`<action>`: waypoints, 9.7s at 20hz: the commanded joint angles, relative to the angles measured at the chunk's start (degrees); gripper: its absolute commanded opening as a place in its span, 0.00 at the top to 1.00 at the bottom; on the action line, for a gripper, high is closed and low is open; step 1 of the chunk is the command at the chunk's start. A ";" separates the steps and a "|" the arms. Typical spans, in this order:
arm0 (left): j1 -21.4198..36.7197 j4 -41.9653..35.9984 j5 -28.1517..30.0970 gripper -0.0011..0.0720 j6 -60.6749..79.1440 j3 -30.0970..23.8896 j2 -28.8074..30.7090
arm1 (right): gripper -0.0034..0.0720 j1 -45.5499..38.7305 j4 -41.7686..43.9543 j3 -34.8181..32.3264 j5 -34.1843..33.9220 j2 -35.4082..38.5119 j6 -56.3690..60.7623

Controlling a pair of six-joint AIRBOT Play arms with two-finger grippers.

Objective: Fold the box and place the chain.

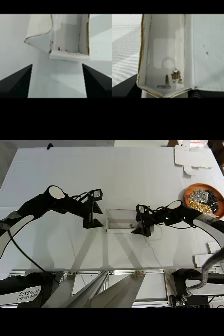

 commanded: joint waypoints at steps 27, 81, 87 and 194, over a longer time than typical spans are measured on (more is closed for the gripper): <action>0.00 -6.88 0.83 0.03 22.10 -3.56 -5.79 | 0.38 0.00 0.02 0.02 0.00 -0.02 0.00; -6.08 -18.45 11.87 0.61 21.62 -6.93 -6.64 | 0.44 0.00 0.15 0.02 0.61 -0.02 0.11; -6.08 -18.45 11.85 0.61 21.62 -6.93 -6.64 | 0.02 0.00 0.13 0.02 -0.66 0.00 0.22; -6.05 -18.47 11.82 0.61 21.62 -6.91 -6.60 | 0.95 1.38 -17.46 -4.20 -13.79 36.37 35.91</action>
